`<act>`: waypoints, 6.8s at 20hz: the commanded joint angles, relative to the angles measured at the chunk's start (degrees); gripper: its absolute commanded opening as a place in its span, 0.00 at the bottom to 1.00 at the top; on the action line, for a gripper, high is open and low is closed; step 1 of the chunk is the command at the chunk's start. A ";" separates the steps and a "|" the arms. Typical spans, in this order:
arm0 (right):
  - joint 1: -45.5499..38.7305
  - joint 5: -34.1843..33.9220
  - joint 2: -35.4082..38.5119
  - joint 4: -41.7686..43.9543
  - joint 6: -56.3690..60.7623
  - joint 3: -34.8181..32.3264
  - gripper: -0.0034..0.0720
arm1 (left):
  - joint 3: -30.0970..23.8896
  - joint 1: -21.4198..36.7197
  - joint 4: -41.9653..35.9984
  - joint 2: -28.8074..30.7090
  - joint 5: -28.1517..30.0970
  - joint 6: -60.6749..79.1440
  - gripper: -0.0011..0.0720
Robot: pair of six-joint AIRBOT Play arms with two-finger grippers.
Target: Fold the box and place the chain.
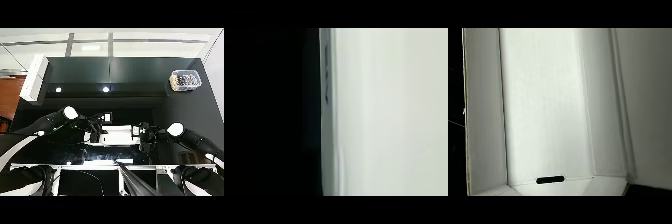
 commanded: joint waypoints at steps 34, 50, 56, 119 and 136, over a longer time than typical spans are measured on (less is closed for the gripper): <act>1.53 -1.25 -0.09 -1.64 1.27 -0.02 0.49 | 0.07 5.53 23.61 29.90 -19.76 -55.56 0.05; 1.53 -1.31 -0.09 -1.64 1.29 -0.02 0.49 | -8.02 5.42 -22.95 12.13 5.16 -41.94 0.05; 1.53 -2.10 -0.09 -1.49 2.01 -0.02 0.49 | -7.65 2.69 -10.12 11.43 7.06 -37.86 0.05; 1.53 -2.10 -0.09 -1.49 1.99 -0.02 0.49 | -13.73 -7.19 -4.26 17.14 10.58 -14.38 0.31; 1.53 -2.12 -0.09 -1.49 2.01 -0.02 0.49 | -13.73 -7.50 -7.15 16.94 11.56 -13.14 0.30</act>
